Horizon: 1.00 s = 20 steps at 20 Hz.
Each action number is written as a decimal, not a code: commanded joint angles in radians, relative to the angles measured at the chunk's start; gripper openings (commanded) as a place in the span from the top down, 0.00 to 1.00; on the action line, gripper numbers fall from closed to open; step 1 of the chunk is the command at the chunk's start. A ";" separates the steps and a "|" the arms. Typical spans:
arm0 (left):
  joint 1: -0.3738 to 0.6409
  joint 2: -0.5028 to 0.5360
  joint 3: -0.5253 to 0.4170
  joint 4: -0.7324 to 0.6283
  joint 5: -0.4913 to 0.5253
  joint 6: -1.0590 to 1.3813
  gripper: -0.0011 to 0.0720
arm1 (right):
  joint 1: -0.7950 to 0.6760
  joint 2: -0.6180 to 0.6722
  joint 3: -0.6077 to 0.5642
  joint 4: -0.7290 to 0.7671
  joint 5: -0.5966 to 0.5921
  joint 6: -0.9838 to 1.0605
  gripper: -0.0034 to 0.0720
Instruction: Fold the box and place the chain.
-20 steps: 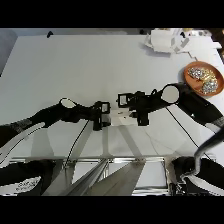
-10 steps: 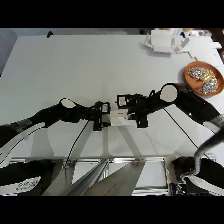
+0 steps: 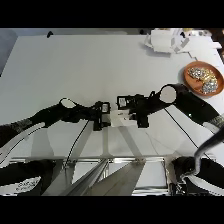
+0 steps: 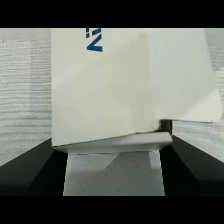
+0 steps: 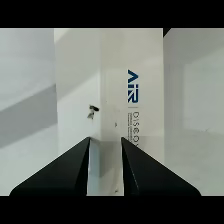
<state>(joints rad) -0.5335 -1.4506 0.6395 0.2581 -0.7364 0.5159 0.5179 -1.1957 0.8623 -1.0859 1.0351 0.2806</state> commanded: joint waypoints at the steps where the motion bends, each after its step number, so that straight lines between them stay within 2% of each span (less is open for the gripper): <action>1: 0.000 0.001 0.000 0.000 -0.001 0.000 0.83 | 0.001 0.000 -0.024 -0.014 -0.029 0.006 0.66; 7: 0.000 0.001 0.000 0.000 -0.001 0.000 0.83 | 0.058 0.001 -0.025 -0.029 -0.102 0.008 0.67; 12: 0.000 0.001 0.000 0.000 -0.001 0.000 0.83 | 0.072 0.008 -0.025 -0.143 -0.116 0.089 0.75; 14: 0.000 0.001 0.000 0.000 -0.001 0.000 0.83 | 0.072 0.021 -0.025 -0.148 -0.120 0.089 0.76; 15: 0.000 0.001 0.000 0.000 -0.001 0.000 0.83 | 0.072 0.029 -0.025 -0.148 -0.128 0.089 0.81; 20: 0.000 0.001 0.000 0.000 -0.001 0.000 0.83 | 0.072 0.045 -0.024 -0.148 -0.159 0.105 0.81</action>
